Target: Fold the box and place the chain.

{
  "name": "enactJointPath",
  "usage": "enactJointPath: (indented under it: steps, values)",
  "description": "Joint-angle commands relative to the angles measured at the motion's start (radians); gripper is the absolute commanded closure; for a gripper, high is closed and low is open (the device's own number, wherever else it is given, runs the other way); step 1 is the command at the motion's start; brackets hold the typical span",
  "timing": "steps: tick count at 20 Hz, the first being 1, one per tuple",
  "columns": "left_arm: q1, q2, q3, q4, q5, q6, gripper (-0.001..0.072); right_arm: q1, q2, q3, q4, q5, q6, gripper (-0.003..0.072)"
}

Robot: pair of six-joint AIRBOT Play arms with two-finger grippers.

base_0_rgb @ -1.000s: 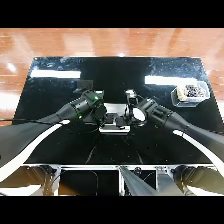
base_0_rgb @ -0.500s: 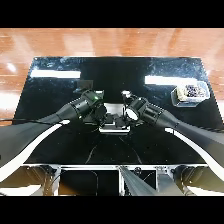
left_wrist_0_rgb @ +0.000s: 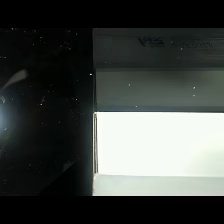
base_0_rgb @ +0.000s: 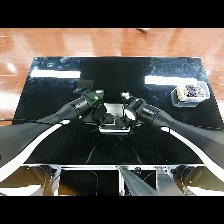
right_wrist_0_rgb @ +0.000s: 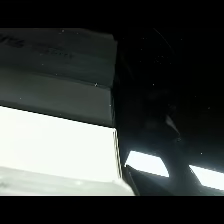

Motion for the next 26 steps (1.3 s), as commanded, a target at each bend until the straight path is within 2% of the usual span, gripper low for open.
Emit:
enactJointPath:
  steps: [1,11,12,13,20,21,22,26]
  values:
    - [0.0,-0.001,0.0,-0.003,-0.008,0.0,0.0688,0.0,-0.009,0.001,-0.001,-0.007,-0.011,0.0442]
    - [0.0,-0.001,0.0,-0.003,-0.009,0.0,0.0688,0.0,-0.013,0.001,-0.001,-0.025,-0.012,0.0443]
    - [0.0,-0.001,0.0,-0.002,-0.009,0.0,0.0688,0.0,-0.013,0.001,0.003,-0.025,-0.03,0.0599]
    - [0.0,-0.001,0.0,-0.002,-0.009,0.0,0.0688,0.0,-0.013,0.001,0.011,-0.025,-0.043,0.0653]
    - [0.0,-0.001,0.0,-0.003,-0.009,0.0,0.0688,-0.002,-0.012,0.002,0.023,-0.02,-0.048,0.0646]
    - [0.0,-0.001,0.0,-0.003,-0.009,0.0,0.0688,-0.002,-0.011,0.002,0.023,-0.017,-0.048,0.0529]
    - [0.0,-0.001,0.0,-0.003,-0.008,0.0,0.0688,-0.002,-0.011,0.003,0.016,-0.003,-0.029,0.0364]
    - [0.0,-0.001,0.0,-0.004,-0.008,0.0,0.0688,-0.018,-0.002,0.003,0.008,0.022,-0.014,0.0361]
